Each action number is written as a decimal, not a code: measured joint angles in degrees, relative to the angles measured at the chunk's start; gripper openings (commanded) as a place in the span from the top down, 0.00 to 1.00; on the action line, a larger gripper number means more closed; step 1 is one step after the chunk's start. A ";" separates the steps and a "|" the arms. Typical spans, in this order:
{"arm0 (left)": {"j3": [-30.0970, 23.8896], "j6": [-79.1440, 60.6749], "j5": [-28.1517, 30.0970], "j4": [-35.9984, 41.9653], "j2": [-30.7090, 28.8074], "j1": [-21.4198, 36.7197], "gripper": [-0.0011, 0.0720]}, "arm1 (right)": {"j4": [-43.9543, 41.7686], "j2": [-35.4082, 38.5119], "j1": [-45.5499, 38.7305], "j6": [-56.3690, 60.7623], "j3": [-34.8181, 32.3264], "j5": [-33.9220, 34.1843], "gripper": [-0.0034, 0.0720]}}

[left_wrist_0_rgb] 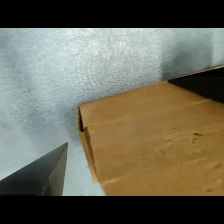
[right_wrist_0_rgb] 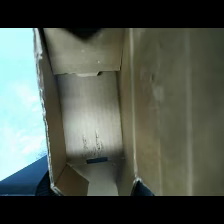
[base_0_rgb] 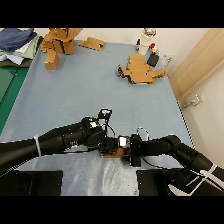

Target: Fold the box.

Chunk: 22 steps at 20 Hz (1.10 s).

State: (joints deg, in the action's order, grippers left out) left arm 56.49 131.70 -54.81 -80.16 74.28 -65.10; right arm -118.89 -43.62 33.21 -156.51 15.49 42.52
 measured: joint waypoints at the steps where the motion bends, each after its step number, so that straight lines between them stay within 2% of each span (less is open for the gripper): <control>1: 0.00 0.57 0.46 0.79 0.74 0.02 0.26 | 0.00 0.00 0.00 0.02 0.00 0.00 0.30; 3: 0.00 1.60 1.14 1.95 2.38 0.02 0.29 | 0.00 0.00 0.00 0.02 0.00 0.00 0.30; 4: 0.02 2.08 1.44 2.47 3.13 0.02 0.43 | 0.00 0.00 0.00 0.02 0.00 0.00 0.30; 6: 0.00 3.26 2.03 3.15 4.20 0.02 0.62 | 0.00 0.00 0.00 0.02 0.00 0.02 0.30; 7: 0.00 4.04 2.19 3.23 4.52 0.02 0.83 | 0.07 0.00 0.00 0.02 0.00 0.07 0.30; 8: 0.00 4.72 1.90 2.91 4.74 0.04 0.95 | 0.15 0.00 -0.04 0.07 0.00 0.20 0.30; 9: 0.00 5.79 1.84 2.80 4.92 0.09 0.97 | 0.17 0.02 -0.04 0.02 0.00 0.24 0.30; 16: 0.00 7.02 2.93 2.73 5.29 -0.57 0.95 | 0.15 0.04 -0.04 0.02 0.00 0.24 0.30; 17: 0.00 6.99 2.97 2.75 5.25 -0.57 0.64 | 0.15 0.04 -0.04 0.02 0.00 0.22 0.30; 18: -0.07 6.95 4.85 3.15 5.29 -0.59 0.46 | 0.13 0.04 -0.04 0.02 0.00 0.20 0.30; 22: 0.00 6.49 5.29 3.30 4.28 -0.63 0.46 | -0.09 0.00 -0.02 -0.07 -0.02 -0.17 0.30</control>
State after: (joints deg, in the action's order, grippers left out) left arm 56.49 138.19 -49.52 -76.86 78.56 -65.73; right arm -118.98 -43.62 33.19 -156.57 15.46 42.35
